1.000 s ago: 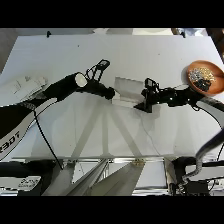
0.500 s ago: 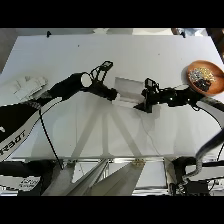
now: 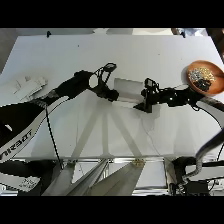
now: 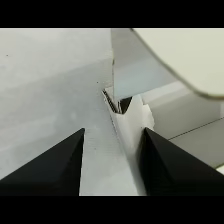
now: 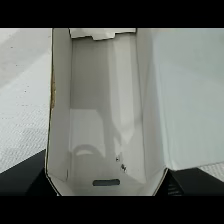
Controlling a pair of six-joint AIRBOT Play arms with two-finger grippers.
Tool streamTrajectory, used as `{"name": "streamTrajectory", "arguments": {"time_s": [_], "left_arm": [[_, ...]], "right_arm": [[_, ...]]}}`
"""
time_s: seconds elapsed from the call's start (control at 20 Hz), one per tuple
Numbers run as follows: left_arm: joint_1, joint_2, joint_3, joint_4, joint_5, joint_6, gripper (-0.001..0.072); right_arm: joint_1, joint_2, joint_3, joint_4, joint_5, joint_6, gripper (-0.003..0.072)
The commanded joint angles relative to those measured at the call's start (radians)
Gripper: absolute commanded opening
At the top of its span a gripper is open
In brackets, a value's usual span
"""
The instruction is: Fold the box and place the chain.
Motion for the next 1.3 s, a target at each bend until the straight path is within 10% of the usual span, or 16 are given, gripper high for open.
{"name": "streamTrajectory", "arguments": {"time_s": [0.0,0.8,0.95,1.25], "left_arm": [[-0.024,-0.027,0.064,0.081,-0.074,-0.101,0.0375],[-0.055,-0.080,0.186,0.156,-0.160,-0.436,0.0340],[-0.056,-0.092,0.198,0.128,-0.162,-0.404,0.0468],[-0.076,-0.135,0.203,0.117,-0.154,-0.401,0.0455]], "right_arm": [[0.000,0.000,0.000,-0.003,-0.001,0.000,0.0548],[0.000,0.000,0.000,-0.003,-0.001,0.000,0.0548],[0.000,0.000,0.000,-0.003,-0.001,0.000,0.0548],[0.000,0.000,0.000,-0.003,-0.001,0.000,0.0548]]}}
